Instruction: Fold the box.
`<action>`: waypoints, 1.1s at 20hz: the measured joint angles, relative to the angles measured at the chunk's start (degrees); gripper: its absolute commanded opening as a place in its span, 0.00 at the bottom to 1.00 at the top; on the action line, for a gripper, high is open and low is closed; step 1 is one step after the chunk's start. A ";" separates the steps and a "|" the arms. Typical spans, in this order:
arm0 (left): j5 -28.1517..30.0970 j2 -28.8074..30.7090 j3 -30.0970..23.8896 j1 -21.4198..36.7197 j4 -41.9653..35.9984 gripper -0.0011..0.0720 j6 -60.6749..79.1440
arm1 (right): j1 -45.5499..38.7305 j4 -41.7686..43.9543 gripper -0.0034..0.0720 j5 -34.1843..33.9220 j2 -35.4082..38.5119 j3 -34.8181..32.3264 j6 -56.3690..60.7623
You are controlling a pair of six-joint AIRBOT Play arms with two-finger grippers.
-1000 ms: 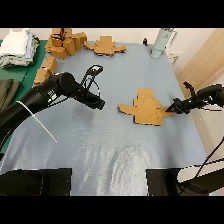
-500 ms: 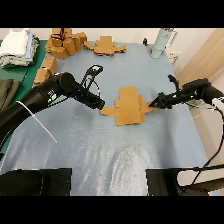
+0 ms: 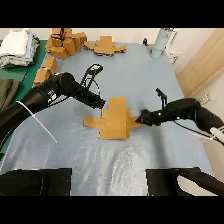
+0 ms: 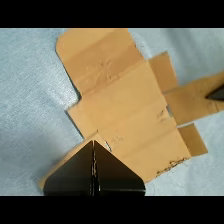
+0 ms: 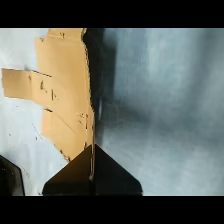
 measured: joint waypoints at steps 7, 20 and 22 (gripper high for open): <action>-0.07 0.00 0.00 0.00 0.00 0.03 -0.02 | 5.92 -2.21 0.27 7.78 2.43 -4.63 3.15; -5.18 0.00 0.17 1.49 -4.15 0.65 0.33 | 6.95 -4.22 0.08 -0.46 -13.55 6.58 0.00; -7.41 0.00 0.42 3.76 -7.56 0.65 1.73 | 6.95 -3.63 0.05 -2.21 -15.04 7.76 -2.21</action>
